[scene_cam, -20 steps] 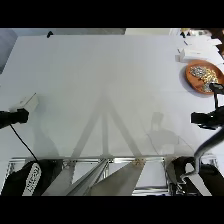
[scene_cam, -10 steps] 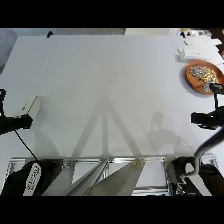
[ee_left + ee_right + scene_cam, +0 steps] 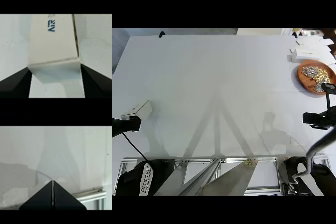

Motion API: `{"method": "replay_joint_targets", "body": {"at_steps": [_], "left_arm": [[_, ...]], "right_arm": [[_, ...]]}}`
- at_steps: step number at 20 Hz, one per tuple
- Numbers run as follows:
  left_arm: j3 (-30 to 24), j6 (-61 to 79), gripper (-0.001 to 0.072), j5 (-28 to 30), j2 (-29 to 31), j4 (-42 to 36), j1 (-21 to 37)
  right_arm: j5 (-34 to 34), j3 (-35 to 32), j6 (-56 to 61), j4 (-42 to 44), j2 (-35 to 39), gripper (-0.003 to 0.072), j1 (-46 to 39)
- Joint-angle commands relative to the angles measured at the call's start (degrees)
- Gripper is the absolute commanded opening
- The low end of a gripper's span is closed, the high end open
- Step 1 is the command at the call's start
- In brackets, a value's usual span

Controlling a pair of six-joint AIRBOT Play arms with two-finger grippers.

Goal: Fold the box and place the chain.

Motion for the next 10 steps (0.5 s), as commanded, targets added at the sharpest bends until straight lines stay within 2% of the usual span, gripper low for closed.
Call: {"method": "replay_joint_targets", "body": {"at_steps": [1, 2, 3, 10], "left_arm": [[0.0, 0.0, 0.0653, -1.3, 3.5, 0.3, -1.3], [0.0, 0.0, 0.0659, -1.7, 3.7, 1.2, -2.0], [0.0, -0.2, 0.0707, -2.3, 3.7, 1.7, -2.4], [0.0, -1.6, 0.0698, -6.4, 3.8, 1.0, -6.2]], "right_arm": [[0.0, 0.0, 0.0, 0.0, 0.0, 0.0021, 0.0], [0.0, 0.0, 0.0, 0.0, 0.0, 0.0021, 0.0], [0.0, 0.0, 0.0, 0.0, 0.0, 0.0021, 0.0], [0.0, 0.0, 0.0, 0.0, 0.0, 0.0021, 0.0]]}}
